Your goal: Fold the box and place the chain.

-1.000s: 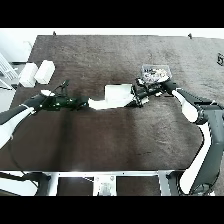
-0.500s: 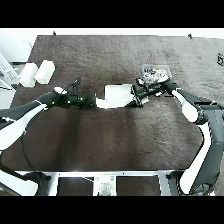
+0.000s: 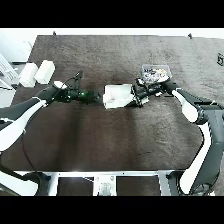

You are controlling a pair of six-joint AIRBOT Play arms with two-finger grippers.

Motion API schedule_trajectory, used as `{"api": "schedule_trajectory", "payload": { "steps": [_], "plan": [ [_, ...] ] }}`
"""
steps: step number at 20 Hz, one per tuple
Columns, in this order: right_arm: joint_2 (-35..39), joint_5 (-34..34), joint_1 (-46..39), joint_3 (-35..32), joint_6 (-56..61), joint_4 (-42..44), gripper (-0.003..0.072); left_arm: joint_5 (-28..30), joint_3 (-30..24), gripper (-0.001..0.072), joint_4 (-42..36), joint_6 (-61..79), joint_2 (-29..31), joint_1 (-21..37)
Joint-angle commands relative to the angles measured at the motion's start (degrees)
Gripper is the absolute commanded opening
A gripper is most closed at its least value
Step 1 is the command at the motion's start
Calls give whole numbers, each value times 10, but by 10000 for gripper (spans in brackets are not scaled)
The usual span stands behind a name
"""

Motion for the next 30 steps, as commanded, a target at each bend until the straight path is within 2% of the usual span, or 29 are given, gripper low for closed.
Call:
{"api": "schedule_trajectory", "payload": {
  "steps": [1,15,21,30],
  "plan": [
    [0,0,0,0,0,0,378,-7,2,358,-2,6,5,-1],
    [0,0,0,0,0,0,378,5,2,360,-4,-36,5,-30],
    [0,0,0,0,0,0,378,6,24,360,10,-72,5,-39],
    [0,0,0,0,0,0,378,-6,82,360,198,-269,5,-76]
  ]
}}
